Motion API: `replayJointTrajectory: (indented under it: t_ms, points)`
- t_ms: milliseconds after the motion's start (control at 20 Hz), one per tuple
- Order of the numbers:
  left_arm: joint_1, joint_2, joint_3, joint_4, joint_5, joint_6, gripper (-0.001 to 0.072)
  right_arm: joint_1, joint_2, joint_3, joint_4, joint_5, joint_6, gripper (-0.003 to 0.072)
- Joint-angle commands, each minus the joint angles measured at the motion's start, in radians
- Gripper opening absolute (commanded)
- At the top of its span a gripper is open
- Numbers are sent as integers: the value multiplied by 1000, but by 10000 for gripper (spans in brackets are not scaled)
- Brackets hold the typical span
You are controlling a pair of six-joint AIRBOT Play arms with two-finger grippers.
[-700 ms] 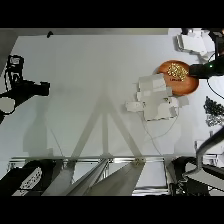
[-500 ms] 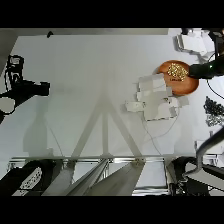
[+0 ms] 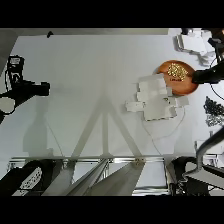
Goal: Fold the box and place the chain.
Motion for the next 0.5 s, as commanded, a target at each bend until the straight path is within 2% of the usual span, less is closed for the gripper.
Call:
replayJointTrajectory:
  t_ms: [0,150,450]
  points:
    - [1,0,-1,0,0,0,696,-88,-14,-38,52,30,-140,415]
    - [1,0,-1,0,0,0,696,-150,-69,-84,160,71,-259,458]
    - [1,0,-1,0,0,0,696,-206,-222,-85,250,85,-315,458]
